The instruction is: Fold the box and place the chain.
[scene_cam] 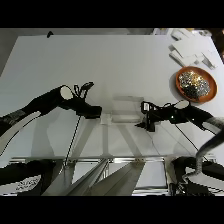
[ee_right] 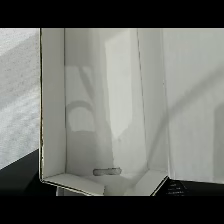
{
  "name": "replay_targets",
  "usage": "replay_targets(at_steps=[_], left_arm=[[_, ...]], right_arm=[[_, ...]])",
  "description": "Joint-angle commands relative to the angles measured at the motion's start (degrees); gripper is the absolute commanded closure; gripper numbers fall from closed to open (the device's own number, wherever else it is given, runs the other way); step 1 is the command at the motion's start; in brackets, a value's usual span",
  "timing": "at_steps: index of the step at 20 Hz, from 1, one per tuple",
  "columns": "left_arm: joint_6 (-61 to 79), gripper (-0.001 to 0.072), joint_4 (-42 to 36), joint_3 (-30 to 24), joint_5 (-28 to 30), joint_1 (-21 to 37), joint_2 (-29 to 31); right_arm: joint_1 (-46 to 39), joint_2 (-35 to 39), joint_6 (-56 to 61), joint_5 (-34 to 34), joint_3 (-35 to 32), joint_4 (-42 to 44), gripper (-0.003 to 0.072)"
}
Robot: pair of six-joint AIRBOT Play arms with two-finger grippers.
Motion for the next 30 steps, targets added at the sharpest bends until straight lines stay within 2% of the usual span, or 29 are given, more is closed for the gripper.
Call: replay_targets(at_steps=[1,12,20,23,28,30], left_arm=[[-1.97,0.0704,1.16,0.0,-0.07,-0.17,0.26],[-3.48,0.0704,-1.31,0.0,-0.46,-1.86,-1.7],[-2.67,0.0691,-4.72,0.04,0.74,-2.21,2.82],[-1.6,0.0535,-6.4,0.07,3.91,-4.37,2.95],[-1.64,0.0532,-7.1,0.17,5.46,-6.95,2.97],[-1.62,0.044,-7.69,0.26,5.46,-7.65,2.99]], right_arm=[[-0.02,0.04,0.0,0.02,-0.02,0.0,0.029],[-0.02,0.04,0.0,0.02,-0.02,0.0,0.029],[-0.02,0.04,0.0,0.02,-0.02,0.0,0.029],[-0.02,0.04,0.0,0.02,-0.02,0.0,0.029],[-0.02,0.04,0.0,0.02,-0.02,0.0,0.029],[-0.02,0.04,0.0,0.02,-0.02,0.0,0.029]])
